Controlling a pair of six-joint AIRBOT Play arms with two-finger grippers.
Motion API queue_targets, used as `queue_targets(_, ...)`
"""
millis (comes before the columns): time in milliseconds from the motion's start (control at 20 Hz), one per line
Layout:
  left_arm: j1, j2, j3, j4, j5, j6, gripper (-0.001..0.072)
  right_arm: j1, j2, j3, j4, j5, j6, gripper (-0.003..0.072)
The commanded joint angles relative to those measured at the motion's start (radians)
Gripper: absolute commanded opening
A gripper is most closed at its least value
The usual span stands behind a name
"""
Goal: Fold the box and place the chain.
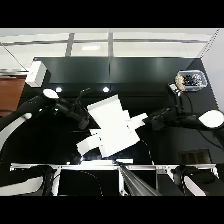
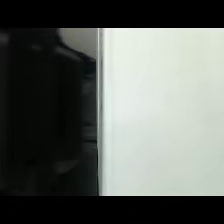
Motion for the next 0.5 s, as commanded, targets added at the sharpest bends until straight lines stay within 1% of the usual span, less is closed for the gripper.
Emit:
queue_targets(0,-0.098,0.201,-0.107,0.051,0.341,0.209,0.0026,-0.057,0.000,0.050,-0.110,0.233,-0.145,0.0656)
queue_targets(50,-0.119,0.227,-0.132,0.068,0.426,0.273,0.0029,-0.048,0.000,0.050,-0.110,0.222,-0.180,0.0656)
queue_targets(100,-0.136,0.233,-0.135,0.082,0.448,0.357,0.0028,-0.034,0.000,0.050,-0.110,0.197,-0.211,0.0656)
queue_targets(300,-0.178,0.171,-0.125,0.089,0.448,0.480,0.0027,0.053,0.000,0.037,-0.111,0.109,-0.351,0.0656)
queue_targets(450,-0.210,0.120,-0.124,0.141,0.475,0.520,0.0026,0.122,0.000,0.014,-0.130,0.061,-0.436,0.0656)
